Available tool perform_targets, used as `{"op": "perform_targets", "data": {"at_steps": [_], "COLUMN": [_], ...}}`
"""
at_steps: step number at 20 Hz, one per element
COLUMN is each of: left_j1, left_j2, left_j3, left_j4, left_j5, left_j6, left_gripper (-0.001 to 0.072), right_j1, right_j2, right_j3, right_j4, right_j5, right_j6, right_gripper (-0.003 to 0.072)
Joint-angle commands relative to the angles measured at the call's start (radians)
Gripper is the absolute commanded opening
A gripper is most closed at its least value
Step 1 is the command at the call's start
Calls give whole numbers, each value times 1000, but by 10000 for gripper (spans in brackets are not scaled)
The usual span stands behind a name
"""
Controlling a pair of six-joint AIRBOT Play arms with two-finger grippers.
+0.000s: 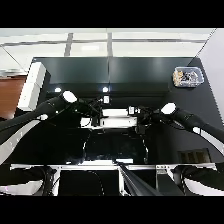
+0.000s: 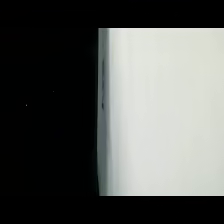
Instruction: Fold the box and place the chain.
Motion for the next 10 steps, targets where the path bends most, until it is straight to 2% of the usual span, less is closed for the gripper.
{"op": "perform_targets", "data": {"at_steps": [1, 10], "left_j1": [0, 0], "left_j2": [0, 0], "left_j3": [0, 0], "left_j4": [0, 0], "left_j5": [3, 3], "left_j6": [0, 0], "left_gripper": [27, 28], "right_j1": [1, 3], "right_j2": [-1, -10], "right_j3": [1, 12], "right_j4": [-5, -14], "right_j5": [4, 1], "right_j6": [0, 27], "right_gripper": [707, 707]}}
